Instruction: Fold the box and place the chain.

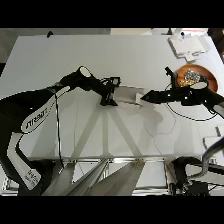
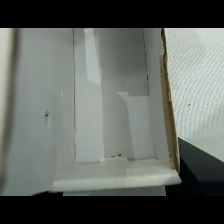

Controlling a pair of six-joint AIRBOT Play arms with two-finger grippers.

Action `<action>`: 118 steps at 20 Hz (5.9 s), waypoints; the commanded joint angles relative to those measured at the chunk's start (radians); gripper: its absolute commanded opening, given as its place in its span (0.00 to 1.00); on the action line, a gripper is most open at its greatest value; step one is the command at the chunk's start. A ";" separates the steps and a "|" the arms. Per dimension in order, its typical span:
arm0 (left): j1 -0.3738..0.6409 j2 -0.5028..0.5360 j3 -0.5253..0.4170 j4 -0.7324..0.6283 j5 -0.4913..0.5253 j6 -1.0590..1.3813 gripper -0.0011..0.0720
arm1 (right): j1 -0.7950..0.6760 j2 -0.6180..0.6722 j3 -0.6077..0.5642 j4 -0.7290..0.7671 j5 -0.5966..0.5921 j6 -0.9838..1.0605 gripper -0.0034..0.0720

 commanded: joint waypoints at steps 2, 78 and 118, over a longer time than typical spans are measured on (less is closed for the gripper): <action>0.001 0.000 0.001 0.000 0.000 0.000 0.22 | 0.056 0.000 0.000 0.003 -0.134 -0.008 0.66; 0.001 0.000 0.001 0.000 0.000 0.000 0.22 | 0.562 -0.076 0.218 -1.205 -0.151 1.482 0.44; 0.001 0.000 0.001 0.000 0.000 0.000 0.22 | 0.220 0.185 0.220 -0.879 -0.024 0.909 0.69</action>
